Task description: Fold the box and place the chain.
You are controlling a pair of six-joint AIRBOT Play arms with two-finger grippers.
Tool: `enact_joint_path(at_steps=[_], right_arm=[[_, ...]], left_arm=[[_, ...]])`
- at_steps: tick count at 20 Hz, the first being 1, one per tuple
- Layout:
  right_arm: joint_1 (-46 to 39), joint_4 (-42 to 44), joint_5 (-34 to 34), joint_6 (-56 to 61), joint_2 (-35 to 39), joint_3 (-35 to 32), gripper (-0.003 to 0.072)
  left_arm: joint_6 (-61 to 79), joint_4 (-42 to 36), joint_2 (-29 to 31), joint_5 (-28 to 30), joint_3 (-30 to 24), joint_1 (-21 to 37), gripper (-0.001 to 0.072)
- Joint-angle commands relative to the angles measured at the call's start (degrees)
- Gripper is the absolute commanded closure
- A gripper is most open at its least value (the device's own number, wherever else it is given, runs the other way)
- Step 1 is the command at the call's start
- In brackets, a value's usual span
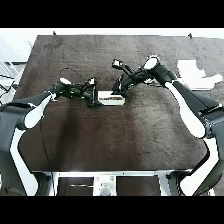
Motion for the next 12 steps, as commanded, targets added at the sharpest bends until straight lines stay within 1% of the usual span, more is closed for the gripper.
enact_joint_path(at_steps=[1, 6, 7, 12], right_arm=[[0.28, -1.62, -0.07, 1.4, -0.02, -0.04, 0.0453], [0.28, -1.6, 0.09, 2.19, -0.02, -1.57, 0.0434], [0.28, -1.6, 0.61, 2.19, -0.02, -1.81, 0.0404], [0.28, -1.6, 0.35, 2.14, -0.04, -3.45, 0.0403]], left_arm=[[0.04, 0.02, -0.02, 0.0, -0.02, -0.02, 0.0373], [0.04, 0.02, -0.02, 0.0, 0.0, -0.02, 0.0373], [0.04, 0.02, -0.02, 0.0, -0.02, -0.02, 0.0374], [0.04, 0.02, -0.02, 0.0, -0.02, -0.02, 0.0373]])
